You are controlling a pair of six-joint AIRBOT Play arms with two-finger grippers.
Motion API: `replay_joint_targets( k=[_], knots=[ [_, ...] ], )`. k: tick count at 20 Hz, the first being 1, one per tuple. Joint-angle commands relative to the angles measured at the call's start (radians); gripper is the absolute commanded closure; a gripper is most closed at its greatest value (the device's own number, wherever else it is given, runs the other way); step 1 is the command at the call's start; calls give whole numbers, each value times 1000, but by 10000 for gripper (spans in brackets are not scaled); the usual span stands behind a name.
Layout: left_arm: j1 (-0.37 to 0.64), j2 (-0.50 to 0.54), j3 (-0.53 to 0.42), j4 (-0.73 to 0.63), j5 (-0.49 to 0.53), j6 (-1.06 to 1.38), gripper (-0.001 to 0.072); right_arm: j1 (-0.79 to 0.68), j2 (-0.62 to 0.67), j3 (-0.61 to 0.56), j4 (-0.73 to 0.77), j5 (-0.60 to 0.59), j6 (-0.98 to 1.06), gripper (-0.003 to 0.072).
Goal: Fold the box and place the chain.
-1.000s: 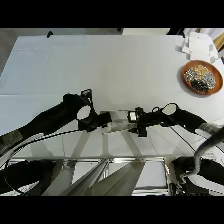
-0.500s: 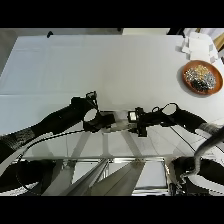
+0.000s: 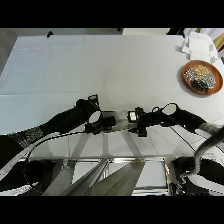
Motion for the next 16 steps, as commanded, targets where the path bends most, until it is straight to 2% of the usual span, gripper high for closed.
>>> replay_joint_targets(
  k=[1, 4, 7, 10, 11, 12, 13, 16],
  knots=[
    [-2, -4, 1, 24, 1, -27, 412, 0, 0, 0, 0, 0, 0, 394],
    [-8, -4, 1, 37, 0, -25, 635, 0, 0, 0, 0, 0, 0, 394],
    [-16, -4, 1, 43, 0, -25, 707, 0, 0, 0, 0, 0, 0, 394],
    [-16, -4, 1, 42, 0, -25, 698, 0, 0, 0, 0, 0, 0, 394],
    [-16, -3, 1, 42, 0, -25, 662, 0, 0, 0, 0, 0, 0, 394],
    [-15, -3, 1, 39, -3, -25, 536, 0, 0, 0, 1, 0, 0, 394],
    [-12, -2, 1, 32, -11, -25, 483, 0, 0, 0, 0, 0, 0, 394],
    [-1, -2, 24, 42, -68, -25, 481, 0, 0, 0, 0, 0, 0, 394]
  ],
)
